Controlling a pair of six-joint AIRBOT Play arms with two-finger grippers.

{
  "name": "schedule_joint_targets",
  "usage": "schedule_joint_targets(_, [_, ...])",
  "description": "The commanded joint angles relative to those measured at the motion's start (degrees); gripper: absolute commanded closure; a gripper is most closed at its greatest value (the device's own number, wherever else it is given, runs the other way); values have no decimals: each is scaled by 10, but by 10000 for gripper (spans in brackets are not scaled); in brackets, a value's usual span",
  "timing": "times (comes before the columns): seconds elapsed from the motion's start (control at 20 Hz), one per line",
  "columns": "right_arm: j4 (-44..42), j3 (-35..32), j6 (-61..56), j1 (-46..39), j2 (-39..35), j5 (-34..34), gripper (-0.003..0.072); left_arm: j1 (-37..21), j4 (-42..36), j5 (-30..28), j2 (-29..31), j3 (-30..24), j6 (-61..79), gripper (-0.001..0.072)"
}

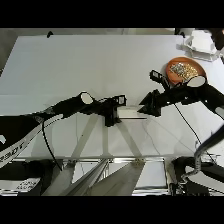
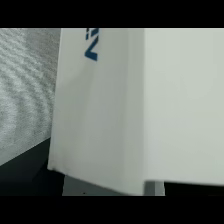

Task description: Fold the box and place the chain.

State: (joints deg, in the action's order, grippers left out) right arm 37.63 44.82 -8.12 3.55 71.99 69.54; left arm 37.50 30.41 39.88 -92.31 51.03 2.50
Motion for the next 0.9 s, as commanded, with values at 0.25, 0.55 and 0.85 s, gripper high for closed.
schedule_joint_targets(0.25, [46,-40,26,1,-53,-35,283,0,0,0,0,0,0,620])
schedule_joint_targets(0.55, [89,-60,26,44,-60,-48,283,0,0,0,0,0,0,620])
schedule_joint_targets(0.85, [102,-60,26,47,-60,-95,284,0,0,0,0,0,0,620])
